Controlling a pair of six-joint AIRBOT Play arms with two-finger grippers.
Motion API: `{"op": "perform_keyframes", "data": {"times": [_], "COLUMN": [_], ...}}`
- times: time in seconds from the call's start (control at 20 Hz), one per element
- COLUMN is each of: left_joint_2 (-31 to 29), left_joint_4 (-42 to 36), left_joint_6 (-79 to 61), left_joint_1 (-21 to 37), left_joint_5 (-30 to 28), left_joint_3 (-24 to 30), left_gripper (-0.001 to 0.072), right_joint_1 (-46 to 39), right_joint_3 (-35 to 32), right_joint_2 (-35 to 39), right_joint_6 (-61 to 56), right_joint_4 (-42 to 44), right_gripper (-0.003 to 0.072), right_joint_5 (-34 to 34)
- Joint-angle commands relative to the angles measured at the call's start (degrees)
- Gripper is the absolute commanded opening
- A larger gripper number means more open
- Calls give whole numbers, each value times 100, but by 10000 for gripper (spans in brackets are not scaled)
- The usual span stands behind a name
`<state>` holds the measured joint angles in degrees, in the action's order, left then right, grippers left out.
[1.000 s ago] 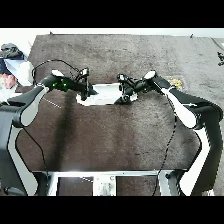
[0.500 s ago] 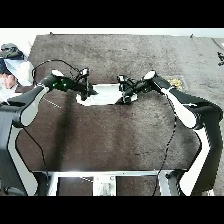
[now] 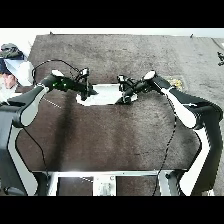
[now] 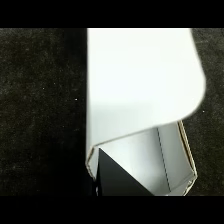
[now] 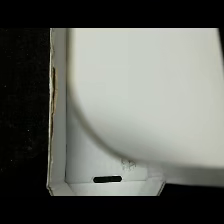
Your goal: Fold the box and place the chain.
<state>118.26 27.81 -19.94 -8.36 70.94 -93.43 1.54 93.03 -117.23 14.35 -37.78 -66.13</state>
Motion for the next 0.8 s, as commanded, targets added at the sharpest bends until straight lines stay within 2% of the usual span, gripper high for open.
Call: {"op": "perform_keyframes", "data": {"times": [0.0, 0.65, 0.7, 0.75], "left_joint_2": [2, 0, -4, -4], "left_joint_4": [0, -96, -92, -94], "left_joint_6": [0, 13, 15, 94], "left_joint_1": [0, 0, 0, 2], "left_joint_5": [-2, 22, 48, 87], "left_joint_3": [0, -2, -2, 0], "left_gripper": [12, 13, 126, 319], "right_joint_1": [4, 4, 4, 4], "right_joint_3": [4, 4, 4, 4], "right_joint_2": [-4, -4, -4, -4], "right_joint_6": [-4, -4, -4, -2], "right_joint_4": [-15, -15, -15, -15], "right_gripper": [416, 416, 416, 416], "right_joint_5": [11, 11, 11, 11]}}
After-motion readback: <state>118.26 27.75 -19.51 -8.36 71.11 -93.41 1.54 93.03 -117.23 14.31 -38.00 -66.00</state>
